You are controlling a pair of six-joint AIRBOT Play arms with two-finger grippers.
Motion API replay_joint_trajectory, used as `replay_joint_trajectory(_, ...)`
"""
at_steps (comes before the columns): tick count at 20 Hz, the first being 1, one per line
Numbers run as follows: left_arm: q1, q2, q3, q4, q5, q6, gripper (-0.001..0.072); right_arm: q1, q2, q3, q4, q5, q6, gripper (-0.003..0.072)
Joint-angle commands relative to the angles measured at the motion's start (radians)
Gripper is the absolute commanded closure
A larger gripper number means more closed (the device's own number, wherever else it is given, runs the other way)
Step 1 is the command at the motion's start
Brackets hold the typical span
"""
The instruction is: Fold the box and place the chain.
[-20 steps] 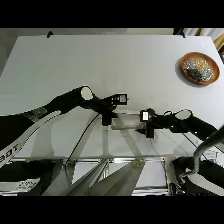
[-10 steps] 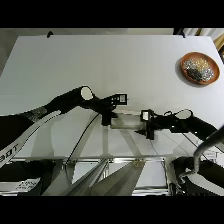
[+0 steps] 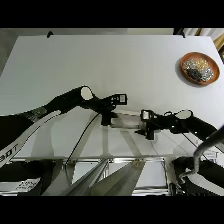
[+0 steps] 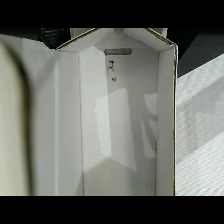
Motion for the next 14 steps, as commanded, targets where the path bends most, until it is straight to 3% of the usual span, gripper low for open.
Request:
replay_joint_trajectory(1,-0.001,-0.001,0.000,0.000,0.002,0.000,0.0698,0.001,0.001,0.001,0.007,-0.059,0.000,0.0382)
replay_joint_trajectory(2,-0.001,-0.001,0.000,0.000,0.001,0.000,0.0698,0.001,0.001,0.001,0.007,-0.062,-0.006,0.0418)
replay_joint_trajectory(7,-0.001,-0.001,0.000,0.000,0.001,0.000,0.0698,0.001,0.004,0.001,0.006,-0.129,-0.059,0.0421)
replay_joint_trajectory(14,-0.001,-0.001,0.000,0.000,0.001,0.000,0.0698,0.001,0.005,0.001,0.003,-0.124,-0.059,0.0424)
